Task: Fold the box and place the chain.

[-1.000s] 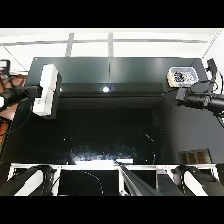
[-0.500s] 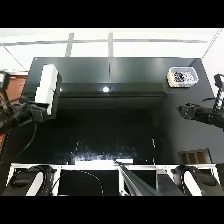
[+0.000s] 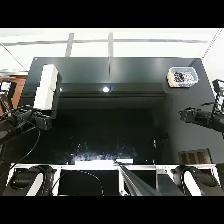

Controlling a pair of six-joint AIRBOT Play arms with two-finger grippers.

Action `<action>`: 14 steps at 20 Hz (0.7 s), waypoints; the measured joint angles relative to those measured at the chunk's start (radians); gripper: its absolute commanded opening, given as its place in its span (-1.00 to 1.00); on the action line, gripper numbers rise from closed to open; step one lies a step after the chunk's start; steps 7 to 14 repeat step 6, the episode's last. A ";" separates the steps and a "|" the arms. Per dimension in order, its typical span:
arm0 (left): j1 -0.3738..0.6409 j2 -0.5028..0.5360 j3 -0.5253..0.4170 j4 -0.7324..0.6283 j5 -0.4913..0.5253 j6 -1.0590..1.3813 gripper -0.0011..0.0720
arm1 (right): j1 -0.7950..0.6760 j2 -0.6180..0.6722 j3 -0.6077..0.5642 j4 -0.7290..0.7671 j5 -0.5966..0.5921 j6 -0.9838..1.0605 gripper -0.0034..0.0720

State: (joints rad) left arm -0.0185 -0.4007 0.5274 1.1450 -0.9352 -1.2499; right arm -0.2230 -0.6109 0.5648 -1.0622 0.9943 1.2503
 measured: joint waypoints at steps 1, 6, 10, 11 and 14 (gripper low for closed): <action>0.000 0.001 -0.001 0.000 0.000 0.000 -0.88 | 0.000 0.001 0.000 0.000 -0.002 0.000 -0.80; -0.002 0.003 -0.002 0.001 0.000 -0.003 -0.88 | 0.000 0.001 -0.001 -0.003 -0.002 0.003 -0.80; -0.002 0.003 -0.002 0.001 0.000 -0.003 -0.88 | 0.000 0.001 -0.001 -0.003 -0.002 0.003 -0.80; -0.002 0.003 -0.002 0.001 0.000 -0.003 -0.88 | 0.000 0.001 -0.001 -0.003 -0.002 0.003 -0.80; -0.002 0.003 -0.002 0.001 0.000 -0.003 -0.88 | 0.000 0.001 -0.001 -0.003 -0.002 0.003 -0.80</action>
